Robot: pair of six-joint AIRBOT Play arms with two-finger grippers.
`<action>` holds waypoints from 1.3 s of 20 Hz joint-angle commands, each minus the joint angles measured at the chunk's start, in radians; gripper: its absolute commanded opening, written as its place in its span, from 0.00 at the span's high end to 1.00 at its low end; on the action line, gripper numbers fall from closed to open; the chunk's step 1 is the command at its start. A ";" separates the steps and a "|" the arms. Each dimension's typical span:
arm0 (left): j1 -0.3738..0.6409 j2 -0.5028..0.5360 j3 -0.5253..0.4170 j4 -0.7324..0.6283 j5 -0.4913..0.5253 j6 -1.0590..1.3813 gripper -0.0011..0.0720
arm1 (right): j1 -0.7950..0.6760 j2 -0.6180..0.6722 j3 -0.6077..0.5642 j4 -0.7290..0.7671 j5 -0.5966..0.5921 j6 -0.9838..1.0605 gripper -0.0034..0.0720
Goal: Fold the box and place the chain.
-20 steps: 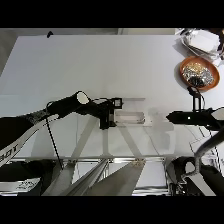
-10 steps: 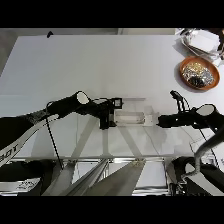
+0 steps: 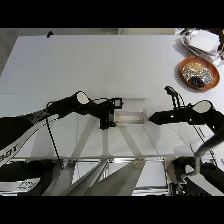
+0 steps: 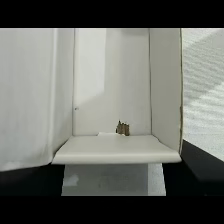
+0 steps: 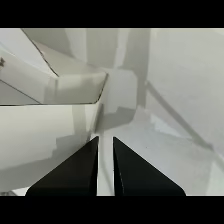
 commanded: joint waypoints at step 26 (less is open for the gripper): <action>0.001 0.000 0.000 0.000 0.000 0.000 0.54 | 0.420 -0.159 0.290 -0.399 -0.054 0.691 0.39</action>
